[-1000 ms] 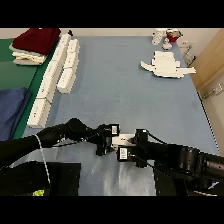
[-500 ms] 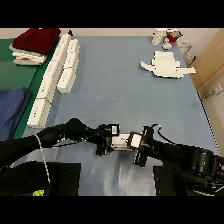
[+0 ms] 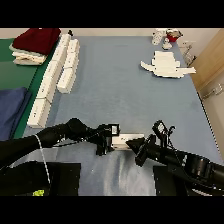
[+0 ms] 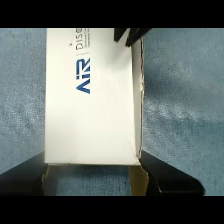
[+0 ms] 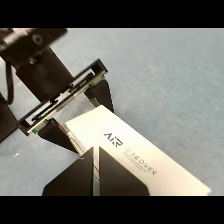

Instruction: Fold the box.

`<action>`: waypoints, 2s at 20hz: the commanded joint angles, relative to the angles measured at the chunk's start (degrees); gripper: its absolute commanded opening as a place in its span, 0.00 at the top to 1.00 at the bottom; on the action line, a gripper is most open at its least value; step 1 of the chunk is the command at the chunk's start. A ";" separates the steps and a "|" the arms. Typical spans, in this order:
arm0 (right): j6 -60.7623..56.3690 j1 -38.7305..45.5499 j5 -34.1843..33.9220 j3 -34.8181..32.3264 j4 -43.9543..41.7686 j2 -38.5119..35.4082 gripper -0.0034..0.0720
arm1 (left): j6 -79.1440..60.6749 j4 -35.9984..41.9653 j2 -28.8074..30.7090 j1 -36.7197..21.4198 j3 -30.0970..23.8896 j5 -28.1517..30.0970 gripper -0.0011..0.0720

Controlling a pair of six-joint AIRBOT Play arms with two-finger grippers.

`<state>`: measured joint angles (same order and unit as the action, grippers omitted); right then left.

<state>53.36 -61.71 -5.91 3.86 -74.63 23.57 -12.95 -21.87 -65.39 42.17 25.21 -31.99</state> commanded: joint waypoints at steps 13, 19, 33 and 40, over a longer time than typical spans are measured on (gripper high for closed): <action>-2.38 0.37 1.81 -3.10 1.99 7.06 0.88 | -0.02 -0.02 -0.02 -0.04 0.04 0.02 0.25; -2.38 0.37 1.81 -3.10 1.97 7.06 0.88 | -0.02 -0.02 -0.02 -0.04 0.04 0.02 0.25; -1.79 3.17 -36.13 22.25 9.60 9.51 0.95 | -0.02 -0.02 -0.02 -0.04 0.04 0.02 0.25; 25.92 29.51 -51.36 43.06 -8.28 28.65 0.95 | -0.02 -0.02 -0.02 -0.04 0.04 0.04 0.25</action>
<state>64.71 -42.94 -51.16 39.29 -72.20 44.49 -12.95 -21.87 -65.39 42.17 25.21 -31.99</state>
